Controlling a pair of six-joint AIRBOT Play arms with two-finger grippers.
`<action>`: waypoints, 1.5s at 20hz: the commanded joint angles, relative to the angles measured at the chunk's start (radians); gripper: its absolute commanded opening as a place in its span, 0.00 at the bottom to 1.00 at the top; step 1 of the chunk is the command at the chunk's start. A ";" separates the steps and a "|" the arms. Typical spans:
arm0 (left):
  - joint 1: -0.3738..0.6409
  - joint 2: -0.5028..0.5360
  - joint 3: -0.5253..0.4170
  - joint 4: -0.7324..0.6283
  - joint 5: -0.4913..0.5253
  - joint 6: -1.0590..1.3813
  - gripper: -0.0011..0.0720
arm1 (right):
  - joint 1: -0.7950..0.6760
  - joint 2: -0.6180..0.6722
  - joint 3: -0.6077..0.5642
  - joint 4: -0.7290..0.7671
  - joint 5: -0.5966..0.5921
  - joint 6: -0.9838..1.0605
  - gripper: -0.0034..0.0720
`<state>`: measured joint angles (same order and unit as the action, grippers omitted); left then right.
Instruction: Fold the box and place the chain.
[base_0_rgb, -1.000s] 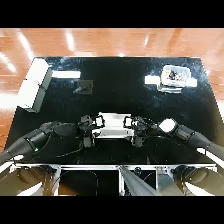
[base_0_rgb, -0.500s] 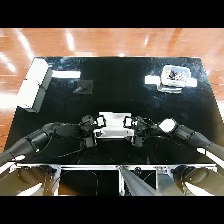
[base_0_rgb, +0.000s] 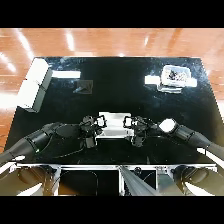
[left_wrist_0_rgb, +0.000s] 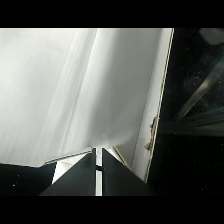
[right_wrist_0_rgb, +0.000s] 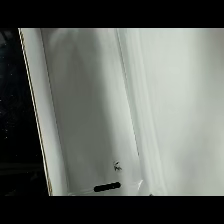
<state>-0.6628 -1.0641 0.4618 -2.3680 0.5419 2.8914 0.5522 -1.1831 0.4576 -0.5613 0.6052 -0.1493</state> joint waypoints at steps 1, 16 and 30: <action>0.000 -0.001 0.001 0.002 -0.003 0.000 0.22 | 0.001 0.000 0.001 -0.001 0.000 0.000 0.66; 0.000 -0.001 0.000 0.002 -0.002 0.000 0.31 | 0.001 0.000 0.001 -0.001 0.000 0.000 0.66; 0.040 0.060 0.000 0.119 -0.017 -0.203 0.04 | 0.000 0.000 0.001 0.000 0.000 0.001 0.66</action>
